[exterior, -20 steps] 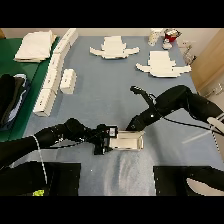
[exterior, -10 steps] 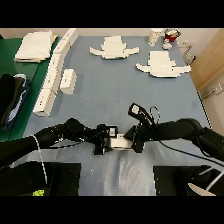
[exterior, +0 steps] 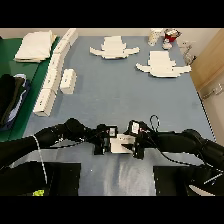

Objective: Fold the box.

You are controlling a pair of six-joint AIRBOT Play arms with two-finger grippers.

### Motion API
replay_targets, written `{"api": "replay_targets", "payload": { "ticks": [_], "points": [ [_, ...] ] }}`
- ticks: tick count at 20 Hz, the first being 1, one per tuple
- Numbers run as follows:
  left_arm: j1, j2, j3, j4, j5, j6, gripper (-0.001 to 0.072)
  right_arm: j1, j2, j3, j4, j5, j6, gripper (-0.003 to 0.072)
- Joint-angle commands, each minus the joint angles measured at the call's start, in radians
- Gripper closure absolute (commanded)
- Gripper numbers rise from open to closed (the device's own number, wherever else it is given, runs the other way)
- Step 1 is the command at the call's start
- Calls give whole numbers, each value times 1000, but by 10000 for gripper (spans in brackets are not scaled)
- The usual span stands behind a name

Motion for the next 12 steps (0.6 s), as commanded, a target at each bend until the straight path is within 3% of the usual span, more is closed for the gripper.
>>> {"api": "replay_targets", "payload": {
  "ticks": [1,6,12],
  "points": [
    [0,0,0,0,0,0,382,44,-5,3,-11,-14,-100,113],
    [0,0,0,0,0,0,382,77,-82,3,-145,27,-99,96],
    [0,0,0,0,0,0,382,77,-93,4,-175,49,-99,99]
  ]
}}
